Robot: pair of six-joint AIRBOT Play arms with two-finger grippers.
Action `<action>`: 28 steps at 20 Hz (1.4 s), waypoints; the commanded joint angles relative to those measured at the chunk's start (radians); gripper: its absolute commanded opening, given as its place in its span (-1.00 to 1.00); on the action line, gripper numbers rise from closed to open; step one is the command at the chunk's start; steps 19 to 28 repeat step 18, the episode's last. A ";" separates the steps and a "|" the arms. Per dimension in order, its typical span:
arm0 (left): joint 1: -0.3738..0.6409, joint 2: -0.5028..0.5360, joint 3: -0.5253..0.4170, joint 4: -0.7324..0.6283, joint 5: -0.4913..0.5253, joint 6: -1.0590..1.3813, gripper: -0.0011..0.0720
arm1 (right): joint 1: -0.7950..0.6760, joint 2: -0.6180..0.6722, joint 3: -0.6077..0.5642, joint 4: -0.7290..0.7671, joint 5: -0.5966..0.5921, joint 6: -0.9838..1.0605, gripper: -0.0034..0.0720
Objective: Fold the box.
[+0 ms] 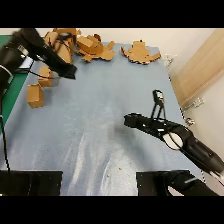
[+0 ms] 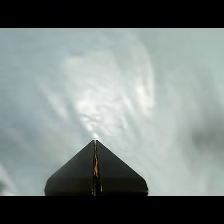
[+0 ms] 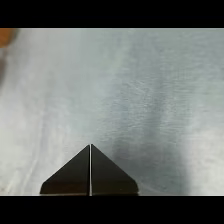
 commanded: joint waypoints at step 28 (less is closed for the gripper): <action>-0.222 0.006 -0.206 0.013 -0.001 -0.103 -0.94 | 0.003 -0.381 0.192 -0.040 0.068 -0.121 -0.90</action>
